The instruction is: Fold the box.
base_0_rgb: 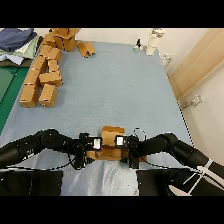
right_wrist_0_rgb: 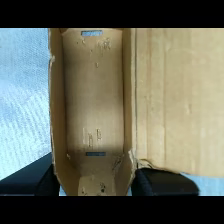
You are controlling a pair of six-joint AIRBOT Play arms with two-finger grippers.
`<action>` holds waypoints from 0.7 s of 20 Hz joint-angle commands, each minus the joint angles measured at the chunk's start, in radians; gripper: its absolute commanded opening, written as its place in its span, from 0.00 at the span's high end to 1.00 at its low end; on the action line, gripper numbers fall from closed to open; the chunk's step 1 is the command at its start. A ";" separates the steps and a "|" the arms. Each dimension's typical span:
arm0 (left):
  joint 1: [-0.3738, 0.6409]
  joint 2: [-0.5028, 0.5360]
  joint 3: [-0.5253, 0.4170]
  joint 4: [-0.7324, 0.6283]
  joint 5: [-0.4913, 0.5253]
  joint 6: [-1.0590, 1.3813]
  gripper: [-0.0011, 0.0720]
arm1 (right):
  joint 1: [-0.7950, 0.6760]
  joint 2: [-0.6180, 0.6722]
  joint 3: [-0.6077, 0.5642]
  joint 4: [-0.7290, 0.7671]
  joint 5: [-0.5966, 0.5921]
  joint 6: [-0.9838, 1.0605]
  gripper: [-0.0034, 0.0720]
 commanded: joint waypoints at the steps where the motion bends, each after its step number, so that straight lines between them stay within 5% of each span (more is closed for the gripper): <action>1: 0.003 0.013 0.000 0.025 -0.010 -0.001 0.25 | -0.001 0.000 0.001 -0.003 0.003 0.001 0.27; 2: 0.003 0.013 0.000 0.025 0.001 0.003 0.25 | -0.001 0.000 0.001 -0.003 0.003 0.001 0.27; 4: 0.001 0.013 0.000 0.021 0.029 0.007 0.48 | -0.001 0.000 0.001 -0.003 0.003 0.001 0.27; 12: -0.068 -0.037 0.000 -0.044 0.165 0.014 0.54 | -0.001 0.000 0.001 -0.003 0.003 0.001 0.27; 13: -0.072 -0.040 0.000 -0.043 0.176 0.019 0.77 | -0.001 0.000 0.001 -0.003 0.003 0.001 0.27; 14: -0.074 -0.040 0.000 -0.044 0.175 0.037 0.84 | -0.001 0.000 0.001 -0.003 0.003 0.001 0.27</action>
